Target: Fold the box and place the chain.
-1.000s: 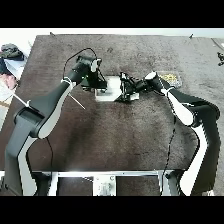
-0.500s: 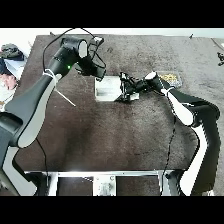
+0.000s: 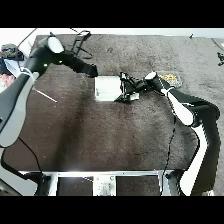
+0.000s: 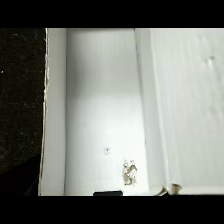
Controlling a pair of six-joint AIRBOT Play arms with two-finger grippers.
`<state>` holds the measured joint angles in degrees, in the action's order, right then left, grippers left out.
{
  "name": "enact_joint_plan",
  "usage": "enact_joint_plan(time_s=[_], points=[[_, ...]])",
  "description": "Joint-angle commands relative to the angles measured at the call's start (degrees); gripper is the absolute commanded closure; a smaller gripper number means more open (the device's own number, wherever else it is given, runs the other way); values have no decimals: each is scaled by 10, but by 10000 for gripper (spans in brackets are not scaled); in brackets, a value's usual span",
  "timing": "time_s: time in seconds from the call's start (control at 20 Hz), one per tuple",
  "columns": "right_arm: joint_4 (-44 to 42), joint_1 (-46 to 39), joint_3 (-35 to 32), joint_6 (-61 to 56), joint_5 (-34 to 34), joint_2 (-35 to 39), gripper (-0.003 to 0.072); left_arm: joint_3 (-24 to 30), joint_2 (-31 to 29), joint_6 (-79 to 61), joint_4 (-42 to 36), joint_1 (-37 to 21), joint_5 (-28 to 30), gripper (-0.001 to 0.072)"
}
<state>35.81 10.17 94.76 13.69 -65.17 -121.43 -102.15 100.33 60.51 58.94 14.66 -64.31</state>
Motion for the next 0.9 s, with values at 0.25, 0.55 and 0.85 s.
enact_joint_plan(time_s=[0.25,0.55,0.85], points=[[0,0,0,0,0,0,245,150,-3,-425,-278,-129,24,14],[0,0,0,0,0,0,245,151,6,-426,-315,-130,52,80],[0,0,0,0,0,0,245,66,126,-554,-341,-131,4,78]])
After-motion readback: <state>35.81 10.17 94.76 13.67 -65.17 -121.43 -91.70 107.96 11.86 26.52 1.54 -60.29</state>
